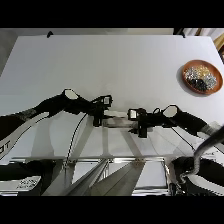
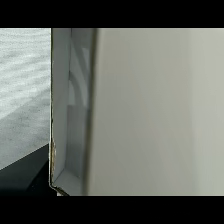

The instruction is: Fold the box and place the chain.

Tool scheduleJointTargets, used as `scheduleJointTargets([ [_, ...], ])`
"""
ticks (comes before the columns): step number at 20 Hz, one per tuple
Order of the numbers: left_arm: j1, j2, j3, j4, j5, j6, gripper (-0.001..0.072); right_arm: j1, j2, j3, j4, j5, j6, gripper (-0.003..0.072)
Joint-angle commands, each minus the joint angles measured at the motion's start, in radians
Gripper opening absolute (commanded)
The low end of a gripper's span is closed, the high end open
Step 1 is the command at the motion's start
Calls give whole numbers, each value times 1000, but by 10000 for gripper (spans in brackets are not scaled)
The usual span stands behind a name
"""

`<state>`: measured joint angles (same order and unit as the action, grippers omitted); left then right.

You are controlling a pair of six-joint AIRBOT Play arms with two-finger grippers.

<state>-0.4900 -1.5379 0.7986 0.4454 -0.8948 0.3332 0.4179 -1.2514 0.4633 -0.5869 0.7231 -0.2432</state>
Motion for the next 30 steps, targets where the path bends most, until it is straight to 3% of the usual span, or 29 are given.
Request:
scheduleJointTargets([
  [1, 0, 0, 1, 0, 0, 0, 12, 1, 0, 0, -1, -1, 2, 301],
  [17, 0, 0, 1, -3, 12, 1, 15, 1, 0, 0, -1, -1, 2, 301],
  [18, 1, 2, 1, -2, 18, 1, 74, 1, 0, 0, -1, -1, 2, 301],
  [20, 5, 9, 1, 2, 16, 0, 365, 1, 0, 0, -1, -1, 2, 301],
  [22, 5, 30, 1, 27, 16, -2, 523, 1, 0, 0, -1, -1, 2, 301],
  [26, 5, 115, 1, 169, 27, -90, 524, 1, 0, 0, -1, -1, 2, 301],
  [30, 5, 219, 1, 423, 21, -402, 499, 1, 0, 0, -1, -1, 2, 301],
])
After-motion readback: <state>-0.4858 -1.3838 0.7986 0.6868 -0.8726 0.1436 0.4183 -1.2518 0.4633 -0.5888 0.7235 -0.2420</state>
